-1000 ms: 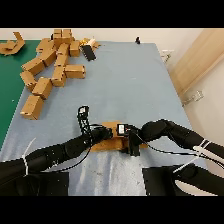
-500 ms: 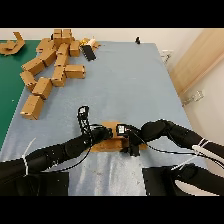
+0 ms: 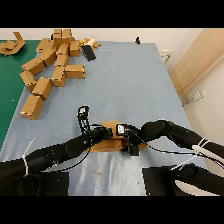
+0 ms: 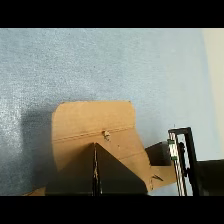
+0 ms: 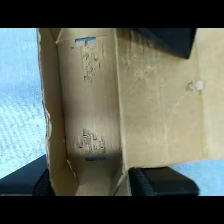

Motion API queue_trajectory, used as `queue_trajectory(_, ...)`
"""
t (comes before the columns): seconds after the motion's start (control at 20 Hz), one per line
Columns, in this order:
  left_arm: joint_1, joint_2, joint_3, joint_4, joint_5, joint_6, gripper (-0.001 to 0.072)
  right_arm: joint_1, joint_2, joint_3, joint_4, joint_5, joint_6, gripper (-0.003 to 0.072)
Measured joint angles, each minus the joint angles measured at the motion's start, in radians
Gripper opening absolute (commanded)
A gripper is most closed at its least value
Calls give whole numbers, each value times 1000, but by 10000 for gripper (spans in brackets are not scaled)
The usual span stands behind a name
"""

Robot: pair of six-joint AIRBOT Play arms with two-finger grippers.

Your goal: Fold the box.

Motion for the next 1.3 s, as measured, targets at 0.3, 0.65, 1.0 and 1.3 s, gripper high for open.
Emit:
queue_trajectory(0.3, 0, 0, 0, 0, 0, 0, 12, 0, 0, 0, -5, 10, 0, 571)
queue_trajectory(0.65, 0, 0, 0, 0, 0, 0, 12, 0, 0, 0, -7, 16, 0, 573)
queue_trajectory(1.0, 0, 0, 0, 0, 0, 0, 12, 0, 1, 0, -7, 16, 1, 573)
queue_trajectory(1.3, 0, 0, 0, 0, 0, 0, 11, 0, 1, 0, -7, 16, 0, 573)
